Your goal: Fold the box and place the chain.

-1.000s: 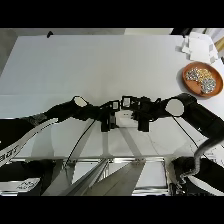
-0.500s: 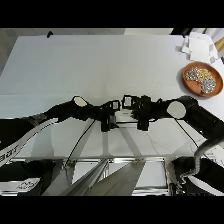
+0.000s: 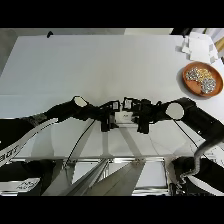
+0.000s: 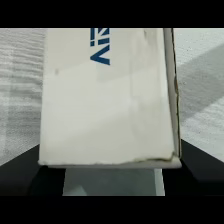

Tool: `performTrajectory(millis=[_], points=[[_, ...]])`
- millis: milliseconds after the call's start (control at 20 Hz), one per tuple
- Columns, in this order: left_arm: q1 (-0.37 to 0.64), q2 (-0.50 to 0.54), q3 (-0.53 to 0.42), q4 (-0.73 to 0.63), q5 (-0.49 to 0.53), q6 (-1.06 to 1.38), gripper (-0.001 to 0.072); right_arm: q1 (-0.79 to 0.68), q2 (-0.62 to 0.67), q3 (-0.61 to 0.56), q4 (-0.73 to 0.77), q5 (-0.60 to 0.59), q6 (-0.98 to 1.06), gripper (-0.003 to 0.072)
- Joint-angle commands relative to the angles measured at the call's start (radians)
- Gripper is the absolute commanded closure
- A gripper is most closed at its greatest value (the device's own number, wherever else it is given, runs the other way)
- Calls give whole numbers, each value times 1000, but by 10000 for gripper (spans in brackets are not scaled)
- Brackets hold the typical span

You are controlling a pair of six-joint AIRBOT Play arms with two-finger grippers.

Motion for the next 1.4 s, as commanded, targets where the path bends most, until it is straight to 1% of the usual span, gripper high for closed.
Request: performTrajectory(millis=[0,50,100,150,250,300,350,400,450,550,700,900,1200,1350], points=[[0,1,0,-4,0,-5,388,1,6,-1,46,32,-15,483],[0,1,0,-4,-1,-5,388,1,16,-1,60,31,-31,481],[0,1,0,-4,0,-5,388,1,27,-1,76,27,-42,459],[0,1,0,-4,-1,-5,388,1,42,-1,83,19,-42,413],[0,1,0,-4,-1,-5,388,0,72,-1,94,1,-41,408],[0,1,0,-4,0,-5,388,-12,77,-1,128,-13,-41,422],[0,1,0,-4,-1,-5,388,-39,74,-3,188,-31,-42,481],[0,1,0,-4,0,-5,388,-74,64,-18,277,-71,-42,622],[0,1,0,-4,0,-5,388,-106,51,-44,369,-107,-64,671],[0,1,0,-4,0,-5,388,-129,31,-99,470,-101,-138,671],[0,1,0,-4,-1,-5,388,-122,31,-155,490,-69,-168,671],[0,1,0,-4,0,-5,388,-122,31,-195,489,-70,-171,672],[0,1,0,-4,0,-5,388,-122,29,-219,487,-98,-193,671],[0,1,0,-4,0,-5,388,-122,17,-220,454,-96,-195,671]])
